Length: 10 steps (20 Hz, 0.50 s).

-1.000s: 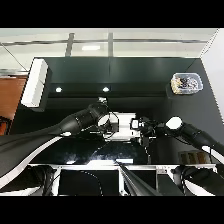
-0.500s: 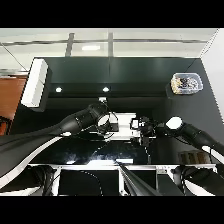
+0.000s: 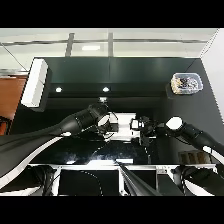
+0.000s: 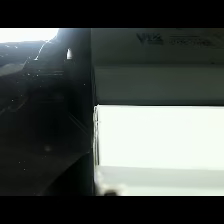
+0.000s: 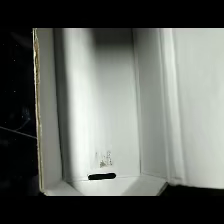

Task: Fold the box and place the chain.

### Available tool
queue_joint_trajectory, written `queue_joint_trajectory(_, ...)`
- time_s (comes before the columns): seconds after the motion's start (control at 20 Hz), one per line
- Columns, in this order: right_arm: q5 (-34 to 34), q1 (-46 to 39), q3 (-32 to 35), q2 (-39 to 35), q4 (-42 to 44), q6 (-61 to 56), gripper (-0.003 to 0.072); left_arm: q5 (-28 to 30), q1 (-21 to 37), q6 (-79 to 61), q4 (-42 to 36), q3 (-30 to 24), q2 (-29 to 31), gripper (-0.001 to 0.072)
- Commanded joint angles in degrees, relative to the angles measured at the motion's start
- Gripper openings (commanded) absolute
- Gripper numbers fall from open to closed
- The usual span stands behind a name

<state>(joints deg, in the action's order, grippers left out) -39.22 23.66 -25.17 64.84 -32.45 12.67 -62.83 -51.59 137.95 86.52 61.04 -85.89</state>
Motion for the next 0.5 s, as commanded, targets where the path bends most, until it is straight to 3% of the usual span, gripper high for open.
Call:
queue_joint_trajectory(0.0,-1.95,-0.02,-0.26,-3.65,-4.42,-3.96,0.0633,-0.39,0.02,-0.42,0.7,0.02,-0.02,0.0026)
queue_joint_trajectory(0.1,-2.43,-0.09,-0.28,-6.75,-10.12,-7.45,0.0632,-0.33,0.02,-0.42,1.09,0.02,-0.02,0.0027)
queue_joint_trajectory(0.4,-2.64,-0.09,-0.22,-6.88,-10.8,-7.23,0.0626,-0.22,0.02,-0.39,1.05,0.02,-0.02,0.0028)
queue_joint_trajectory(0.45,-2.51,-0.09,-0.22,-6.88,-10.75,-6.86,0.0483,-0.24,0.02,-0.39,1.03,0.02,-0.02,0.0029)
